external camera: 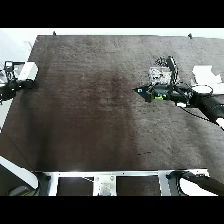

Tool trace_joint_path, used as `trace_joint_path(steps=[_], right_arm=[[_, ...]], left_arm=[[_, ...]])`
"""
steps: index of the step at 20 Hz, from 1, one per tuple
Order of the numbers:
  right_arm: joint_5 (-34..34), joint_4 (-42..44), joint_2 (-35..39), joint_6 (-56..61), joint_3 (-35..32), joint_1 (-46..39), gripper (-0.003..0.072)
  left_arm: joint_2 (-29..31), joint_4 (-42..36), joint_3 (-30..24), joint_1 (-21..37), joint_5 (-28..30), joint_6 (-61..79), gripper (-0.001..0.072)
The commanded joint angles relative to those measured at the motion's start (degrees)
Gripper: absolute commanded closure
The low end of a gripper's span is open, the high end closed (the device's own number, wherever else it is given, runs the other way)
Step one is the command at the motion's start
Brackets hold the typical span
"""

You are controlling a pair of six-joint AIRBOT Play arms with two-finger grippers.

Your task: Fold the box and place the chain.

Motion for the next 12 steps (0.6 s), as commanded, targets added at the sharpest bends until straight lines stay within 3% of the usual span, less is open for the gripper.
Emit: trace_joint_path(steps=[1,2,3,7,9,12], right_arm=[[0.04,0.02,-0.02,0.0,0.0,-0.02,0.0673],[0.04,0.07,-0.02,0.02,0.0,-0.02,0.064],[0.04,0.39,-0.04,0.0,0.0,-0.02,0.059],[0.04,0.83,-0.04,0.0,0.0,-0.02,0.059],[0.02,0.85,-0.04,0.02,0.0,-0.02,0.049],[0.0,0.87,-0.04,0.0,0.0,-0.04,0.0487]], left_arm=[[-0.04,0.22,0.02,0.07,3.28,0.44,0.0096],[-0.04,0.22,0.02,0.07,4.59,0.39,0.0],[-0.04,0.22,0.02,0.07,4.98,0.46,0.0002],[-0.02,0.24,0.02,0.07,4.26,0.48,0.0002],[0.15,0.35,0.02,0.07,4.02,0.48,0.0001],[0.85,1.01,0.04,0.07,3.54,0.52,0.0001]])
